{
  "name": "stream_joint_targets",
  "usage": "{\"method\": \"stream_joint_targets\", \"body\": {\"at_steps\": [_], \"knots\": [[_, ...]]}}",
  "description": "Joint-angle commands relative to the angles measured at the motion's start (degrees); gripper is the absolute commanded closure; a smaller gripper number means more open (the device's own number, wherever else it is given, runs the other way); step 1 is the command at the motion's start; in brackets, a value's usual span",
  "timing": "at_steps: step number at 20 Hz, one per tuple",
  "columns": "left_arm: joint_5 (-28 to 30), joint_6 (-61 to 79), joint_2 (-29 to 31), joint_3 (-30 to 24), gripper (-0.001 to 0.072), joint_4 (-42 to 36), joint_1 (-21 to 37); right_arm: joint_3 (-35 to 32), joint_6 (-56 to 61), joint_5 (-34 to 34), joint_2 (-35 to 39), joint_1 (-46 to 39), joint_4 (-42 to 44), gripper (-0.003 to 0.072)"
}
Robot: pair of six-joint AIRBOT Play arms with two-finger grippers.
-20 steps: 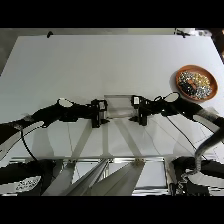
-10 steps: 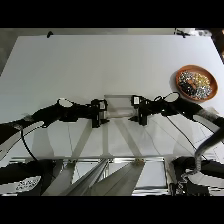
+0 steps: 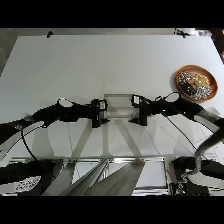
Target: Fold the box and place the chain.
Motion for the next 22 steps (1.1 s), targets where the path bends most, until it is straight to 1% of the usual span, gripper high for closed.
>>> {"method": "stream_joint_targets", "body": {"at_steps": [1,3,6,10,12,13,14,16,17,18,19,22], "knots": [[-0.31,0.0,0.0,0.0,0.0497,0.15,0.0,0.02,5.79,-0.07,2.8,-0.04,-3.43,-0.0019],[-0.31,0.0,0.0,0.0,0.0497,0.15,0.0,0.02,11.13,-0.07,5.09,-0.04,-9.73,-0.0019],[-0.31,0.0,0.0,0.0,0.0497,0.17,0.0,0.02,22.05,0.61,8.28,-0.04,-20.59,-0.0019],[-0.31,0.0,0.0,0.0,0.0497,0.17,0.0,0.02,34.73,4.39,11.67,-0.04,-34.18,-0.0013],[-0.33,0.0,0.0,0.0,0.0497,0.15,0.0,0.09,37.38,6.38,14.34,-0.02,-35.3,0.0008],[-0.33,0.02,0.0,0.0,0.0498,0.15,0.0,0.26,37.73,7.37,15.98,-0.02,-34.36,0.0039],[-0.31,0.02,0.0,0.0,0.0498,0.15,0.0,0.31,37.73,7.89,18.05,-0.02,-32.15,0.0091],[-0.31,0.02,0.0,0.0,0.0498,0.15,0.0,0.33,37.46,7.91,22.29,-0.02,-26.73,0.0357],[-0.31,0.04,0.02,0.0,0.0498,0.15,0.0,0.33,37.46,7.58,24.17,-0.02,-23.69,0.0467],[-0.31,0.04,0.0,0.0,0.0498,0.15,0.0,0.33,37.46,6.73,25.77,-0.02,-20.0,0.0598],[-0.31,0.02,0.0,0.0,0.05,0.17,0.0,0.33,37.46,5.53,26.71,-0.02,-15.63,0.0677],[-2.29,0.17,0.02,0.0,0.0501,0.66,0.0,0.33,37.48,1.92,26.75,0.02,-4.96,0.0678]]}}
